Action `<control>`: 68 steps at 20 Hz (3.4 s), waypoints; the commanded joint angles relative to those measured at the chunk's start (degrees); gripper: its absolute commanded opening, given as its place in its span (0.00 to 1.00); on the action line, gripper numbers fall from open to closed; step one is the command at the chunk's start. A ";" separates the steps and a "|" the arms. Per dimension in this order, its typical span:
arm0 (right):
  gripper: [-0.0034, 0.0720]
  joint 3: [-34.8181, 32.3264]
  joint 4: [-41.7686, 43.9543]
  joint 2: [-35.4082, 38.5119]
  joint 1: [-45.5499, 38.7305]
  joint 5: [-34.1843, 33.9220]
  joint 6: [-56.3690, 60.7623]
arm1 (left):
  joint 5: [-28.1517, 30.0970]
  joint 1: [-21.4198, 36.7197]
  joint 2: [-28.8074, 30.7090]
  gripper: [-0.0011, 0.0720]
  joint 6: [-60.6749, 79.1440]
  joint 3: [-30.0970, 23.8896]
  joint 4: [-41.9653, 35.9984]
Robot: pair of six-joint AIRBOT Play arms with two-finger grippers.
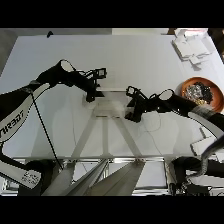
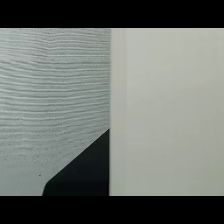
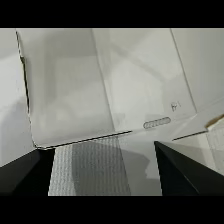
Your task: Fold the box and place the chain.
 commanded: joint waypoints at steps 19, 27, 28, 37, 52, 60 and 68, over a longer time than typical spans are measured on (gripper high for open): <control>0.96 -0.02 -4.55 3.13 -2.14 -1.60 3.96 | 0.00 -0.02 -0.04 0.04 -0.02 0.00 0.02; 0.96 -0.02 -6.38 3.13 -1.97 6.40 3.89 | 0.00 -0.02 -0.04 0.04 -0.02 0.00 0.02; 0.96 -0.02 -6.47 3.13 -1.62 6.34 3.89 | 0.00 0.00 -0.04 0.04 -0.02 0.00 0.02; 0.96 -0.04 -3.54 2.97 1.25 -5.29 1.11 | 0.00 -0.02 -0.04 0.04 -0.04 0.00 0.00; 0.96 -0.02 3.28 1.40 1.22 -1.66 3.13 | 0.00 -0.02 -0.04 0.04 -0.02 0.00 0.00; 0.96 0.00 3.37 1.42 -0.96 -3.69 11.78 | 0.00 -0.02 -0.04 0.04 -0.02 0.00 0.00; 0.96 0.59 5.01 1.42 -1.07 -5.51 5.18 | 0.00 0.00 -0.04 0.04 -0.04 0.00 0.00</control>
